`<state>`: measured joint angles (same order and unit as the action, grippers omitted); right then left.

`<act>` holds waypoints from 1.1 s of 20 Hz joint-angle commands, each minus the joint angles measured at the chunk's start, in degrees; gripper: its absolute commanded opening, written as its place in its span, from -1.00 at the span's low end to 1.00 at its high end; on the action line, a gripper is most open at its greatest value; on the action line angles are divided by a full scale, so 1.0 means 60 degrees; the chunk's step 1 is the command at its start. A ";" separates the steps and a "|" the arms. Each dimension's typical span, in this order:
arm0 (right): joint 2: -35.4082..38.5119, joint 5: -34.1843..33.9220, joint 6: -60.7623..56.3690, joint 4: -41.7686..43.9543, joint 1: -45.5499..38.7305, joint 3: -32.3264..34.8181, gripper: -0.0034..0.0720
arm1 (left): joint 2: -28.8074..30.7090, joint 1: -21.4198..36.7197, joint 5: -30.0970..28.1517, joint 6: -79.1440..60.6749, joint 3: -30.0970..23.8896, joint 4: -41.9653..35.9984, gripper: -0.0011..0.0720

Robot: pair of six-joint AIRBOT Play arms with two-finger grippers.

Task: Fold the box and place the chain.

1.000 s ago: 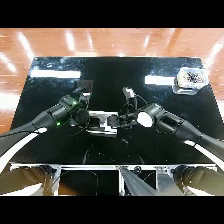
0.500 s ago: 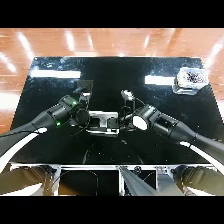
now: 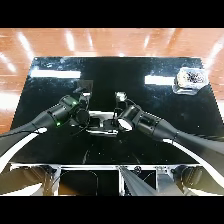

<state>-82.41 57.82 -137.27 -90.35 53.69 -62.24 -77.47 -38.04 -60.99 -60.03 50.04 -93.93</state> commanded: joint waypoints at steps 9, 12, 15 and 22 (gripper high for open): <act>-0.0736 0.0430 -0.0299 -0.0313 0.0138 -0.0430 -0.09 | 0.0000 0.0004 -0.0007 0.0004 0.0000 0.0004 -0.90; -0.0856 0.0543 -0.0306 -0.0423 0.0138 -0.0637 -0.11 | 0.0000 0.0004 -0.0004 0.0004 0.0000 0.0004 -0.90; -0.1133 0.0674 -0.0306 -0.0484 0.0138 -0.0896 -0.11 | 0.0000 0.0000 -0.0007 0.0004 0.0000 0.0000 -0.90; -0.1341 0.0882 -0.0306 -0.0495 0.0113 -0.0933 -0.11 | 0.0000 0.0000 -0.0007 0.0000 0.0000 0.0000 -0.90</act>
